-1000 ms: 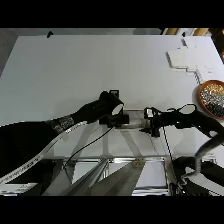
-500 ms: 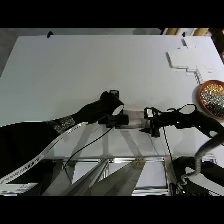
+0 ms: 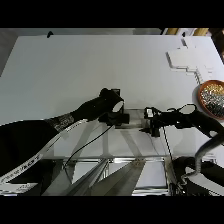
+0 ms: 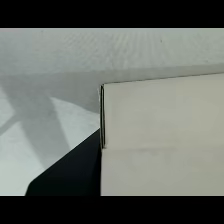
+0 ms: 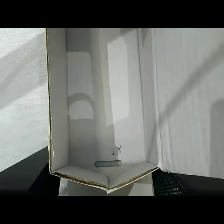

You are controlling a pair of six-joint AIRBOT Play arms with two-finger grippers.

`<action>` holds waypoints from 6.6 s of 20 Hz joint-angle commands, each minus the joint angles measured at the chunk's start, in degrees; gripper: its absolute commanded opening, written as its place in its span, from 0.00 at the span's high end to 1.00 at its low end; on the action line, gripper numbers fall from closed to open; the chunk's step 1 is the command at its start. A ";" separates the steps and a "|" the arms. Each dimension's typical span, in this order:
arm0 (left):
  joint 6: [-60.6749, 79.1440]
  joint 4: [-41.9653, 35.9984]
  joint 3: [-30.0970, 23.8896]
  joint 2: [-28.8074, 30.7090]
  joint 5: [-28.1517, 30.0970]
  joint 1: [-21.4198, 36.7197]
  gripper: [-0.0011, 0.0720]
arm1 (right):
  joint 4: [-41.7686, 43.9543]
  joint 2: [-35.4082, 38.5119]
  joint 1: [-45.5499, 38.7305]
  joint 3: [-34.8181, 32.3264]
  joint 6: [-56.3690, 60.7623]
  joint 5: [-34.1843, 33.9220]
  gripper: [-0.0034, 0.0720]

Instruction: Fold the box and place the chain.

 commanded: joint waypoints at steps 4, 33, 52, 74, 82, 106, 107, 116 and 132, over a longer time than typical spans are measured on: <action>0.11 -0.07 0.22 -0.11 -0.83 -0.02 0.98 | 0.00 0.04 0.02 0.00 0.00 0.04 0.53; 112.15 -23.15 -36.72 38.32 18.36 29.79 0.04 | 0.00 0.04 0.02 0.00 0.00 0.04 0.53; 170.88 -66.47 -38.10 14.47 23.65 21.90 0.03 | 0.00 0.04 0.02 0.00 0.00 0.04 0.53; 165.59 -69.13 -34.21 9.33 26.01 17.38 0.04 | 0.00 0.04 0.02 0.00 0.00 0.04 0.53; 162.53 -65.11 -34.36 9.46 24.37 18.23 0.04 | 0.00 0.04 0.02 0.00 0.00 0.04 0.53; 162.18 -67.10 -35.89 10.49 25.88 19.04 0.62 | 0.00 0.04 0.02 0.02 0.00 0.04 0.53; 162.22 -66.84 -35.89 10.49 25.90 18.88 0.74 | 0.00 0.04 0.02 0.00 0.00 0.04 0.53; 162.11 -66.77 -35.87 10.49 25.70 18.91 0.78 | 0.00 0.04 0.02 0.00 0.00 0.04 0.53; 162.11 -66.75 -35.87 10.49 25.64 18.91 0.78 | 1.42 0.04 0.04 0.00 0.00 -0.87 0.54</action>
